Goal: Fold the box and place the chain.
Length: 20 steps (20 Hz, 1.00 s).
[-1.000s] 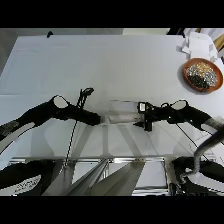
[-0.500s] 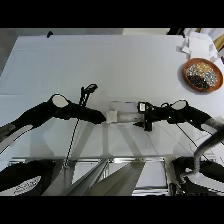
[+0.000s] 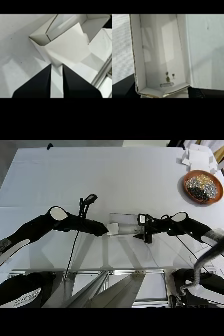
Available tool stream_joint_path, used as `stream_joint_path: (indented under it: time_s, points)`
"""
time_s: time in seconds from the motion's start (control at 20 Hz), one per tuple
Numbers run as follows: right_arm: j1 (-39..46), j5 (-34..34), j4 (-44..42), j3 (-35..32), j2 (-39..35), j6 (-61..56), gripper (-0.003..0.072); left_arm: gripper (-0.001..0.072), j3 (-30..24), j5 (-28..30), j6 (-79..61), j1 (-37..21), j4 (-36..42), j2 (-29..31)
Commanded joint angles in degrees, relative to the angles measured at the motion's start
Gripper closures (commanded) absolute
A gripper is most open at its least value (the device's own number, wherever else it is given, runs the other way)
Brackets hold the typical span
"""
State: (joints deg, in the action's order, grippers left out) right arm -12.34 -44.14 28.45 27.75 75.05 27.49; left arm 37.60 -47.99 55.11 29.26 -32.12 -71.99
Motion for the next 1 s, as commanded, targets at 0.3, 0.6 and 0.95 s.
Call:
stream_joint_path:
  time_s: [0.3,0.6,0.95]
  points:
    - [0.02,0.0,0.0,-0.02,-0.04,-0.02,0.0285,0.0433,3.15,1.55,11.76,2.84,-7.72,-0.02]
    - [0.02,0.0,0.0,-0.02,-0.04,0.0,0.0285,0.0329,8.26,1.11,24.98,7.02,-17.22,-2.47]
    - [0.02,0.0,0.0,-0.02,-0.04,-0.02,0.0285,0.0314,15.87,-0.72,41.11,12.2,-28.76,-7.52]
